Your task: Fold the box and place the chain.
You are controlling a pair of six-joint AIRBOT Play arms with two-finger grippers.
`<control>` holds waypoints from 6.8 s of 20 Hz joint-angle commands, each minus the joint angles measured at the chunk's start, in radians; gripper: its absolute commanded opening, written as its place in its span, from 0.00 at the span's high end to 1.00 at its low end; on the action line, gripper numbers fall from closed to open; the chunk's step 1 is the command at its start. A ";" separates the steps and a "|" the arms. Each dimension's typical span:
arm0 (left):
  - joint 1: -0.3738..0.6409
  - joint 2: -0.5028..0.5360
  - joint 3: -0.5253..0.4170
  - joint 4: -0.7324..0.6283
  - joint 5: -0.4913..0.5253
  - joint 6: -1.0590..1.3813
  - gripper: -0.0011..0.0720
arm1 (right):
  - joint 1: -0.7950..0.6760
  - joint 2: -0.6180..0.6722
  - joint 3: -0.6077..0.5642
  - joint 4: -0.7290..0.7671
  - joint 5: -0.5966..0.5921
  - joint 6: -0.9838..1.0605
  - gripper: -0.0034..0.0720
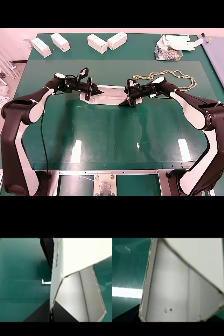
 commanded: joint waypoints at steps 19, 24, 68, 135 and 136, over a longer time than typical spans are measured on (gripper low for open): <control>0.005 0.011 0.001 -0.082 -0.049 0.003 0.17 | 0.001 0.000 0.000 0.000 0.000 0.000 0.30; 0.058 0.034 0.005 -0.099 -0.116 0.003 0.17 | 0.001 0.000 0.000 0.000 0.000 0.000 0.30; 0.013 0.336 -0.320 -0.146 0.246 0.039 0.97 | 0.001 0.000 0.000 0.000 0.000 0.000 0.30; 0.029 0.458 -0.405 0.340 0.196 -0.206 0.07 | 0.001 0.000 0.000 0.000 0.000 0.000 0.30; 0.029 0.442 -0.405 0.333 0.186 -0.207 0.07 | 0.001 0.000 0.000 0.000 0.000 0.000 0.30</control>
